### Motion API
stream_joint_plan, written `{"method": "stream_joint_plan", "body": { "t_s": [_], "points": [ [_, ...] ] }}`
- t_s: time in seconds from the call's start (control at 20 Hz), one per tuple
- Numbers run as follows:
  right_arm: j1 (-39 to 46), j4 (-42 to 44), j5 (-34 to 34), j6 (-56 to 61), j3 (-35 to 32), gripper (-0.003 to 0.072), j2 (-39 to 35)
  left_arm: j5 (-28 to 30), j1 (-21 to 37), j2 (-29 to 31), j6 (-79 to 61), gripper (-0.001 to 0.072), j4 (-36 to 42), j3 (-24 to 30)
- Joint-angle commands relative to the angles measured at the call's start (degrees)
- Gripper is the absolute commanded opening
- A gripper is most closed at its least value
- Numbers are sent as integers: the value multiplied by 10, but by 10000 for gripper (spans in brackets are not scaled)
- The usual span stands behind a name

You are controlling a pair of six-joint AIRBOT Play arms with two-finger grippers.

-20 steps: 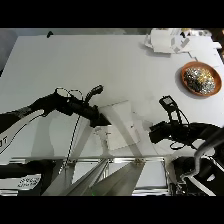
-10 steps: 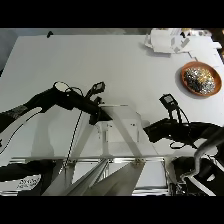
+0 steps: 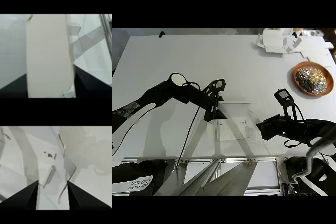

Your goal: Fold the box and place the chain.

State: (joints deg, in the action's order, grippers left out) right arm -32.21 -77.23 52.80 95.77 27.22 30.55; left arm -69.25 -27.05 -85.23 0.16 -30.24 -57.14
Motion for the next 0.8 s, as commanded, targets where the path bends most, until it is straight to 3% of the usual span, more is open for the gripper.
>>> {"method": "stream_joint_plan", "body": {
  "t_s": [0.0, 0.2, 0.5, 0.6, 0.7, 0.75],
  "points": [
    [0, -7, 4, 0, 2, 362, 0, -1, -1, 0, 40, 532, -1, -3],
    [0, -7, 4, 0, 2, 361, 0, 40, -1, -8, 44, 530, 40, -3],
    [0, -7, 4, 0, 2, 361, 0, 6, -2, -72, 108, 529, 10, -2],
    [0, -8, 4, 0, 2, 361, 0, 6, -2, -75, 108, 489, 9, -2],
    [0, -8, 3, 0, 2, 361, 0, 2, 1, -74, 108, 385, 11, -3],
    [0, -8, 0, -3, 2, 361, 0, -5, 1, -74, 107, 381, 14, -3]
  ]
}}
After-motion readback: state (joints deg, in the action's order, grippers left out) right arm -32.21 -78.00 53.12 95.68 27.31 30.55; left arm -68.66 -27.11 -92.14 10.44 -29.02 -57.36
